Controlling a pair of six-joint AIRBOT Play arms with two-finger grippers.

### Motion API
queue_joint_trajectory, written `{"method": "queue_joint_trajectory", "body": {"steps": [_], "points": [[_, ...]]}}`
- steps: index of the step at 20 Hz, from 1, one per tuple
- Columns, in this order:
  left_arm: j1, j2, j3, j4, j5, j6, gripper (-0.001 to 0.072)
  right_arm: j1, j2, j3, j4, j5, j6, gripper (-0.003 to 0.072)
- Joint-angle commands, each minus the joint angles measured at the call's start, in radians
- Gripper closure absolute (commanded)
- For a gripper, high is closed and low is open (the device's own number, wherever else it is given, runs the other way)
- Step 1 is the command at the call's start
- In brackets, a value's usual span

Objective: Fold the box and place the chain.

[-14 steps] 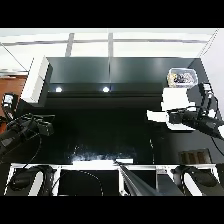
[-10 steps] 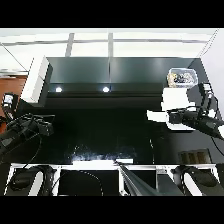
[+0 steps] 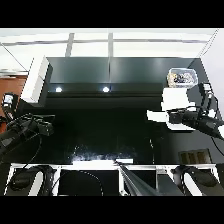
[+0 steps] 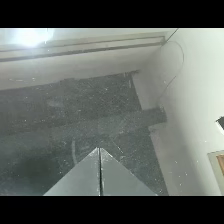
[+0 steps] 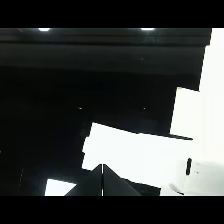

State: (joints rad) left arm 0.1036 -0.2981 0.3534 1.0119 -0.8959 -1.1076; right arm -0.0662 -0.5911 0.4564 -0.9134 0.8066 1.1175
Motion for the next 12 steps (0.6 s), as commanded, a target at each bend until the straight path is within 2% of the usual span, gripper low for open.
{"method": "queue_joint_trajectory", "body": {"steps": [1, 9, 10, 12], "points": [[0.0, 0.001, 0.0, 0.0, 0.0, 0.0, 0.0683, 0.0, 0.001, -0.001, 0.0, -0.002, 0.0, 0.0683], [0.0, 0.001, 0.0, -0.008, 0.006, 0.0, 0.0683, 0.0, 0.001, -0.001, 0.004, -0.002, 0.0, 0.0683], [0.0, 0.001, 0.0, -0.019, 0.026, 0.0, 0.0683, 0.0, 0.001, -0.001, 0.004, -0.003, 0.0, 0.0683], [0.0, -0.003, -0.008, -0.124, 0.183, 0.0, 0.0683, 0.0, 0.001, 0.0, 0.004, -0.01, 0.0, 0.0682]]}}
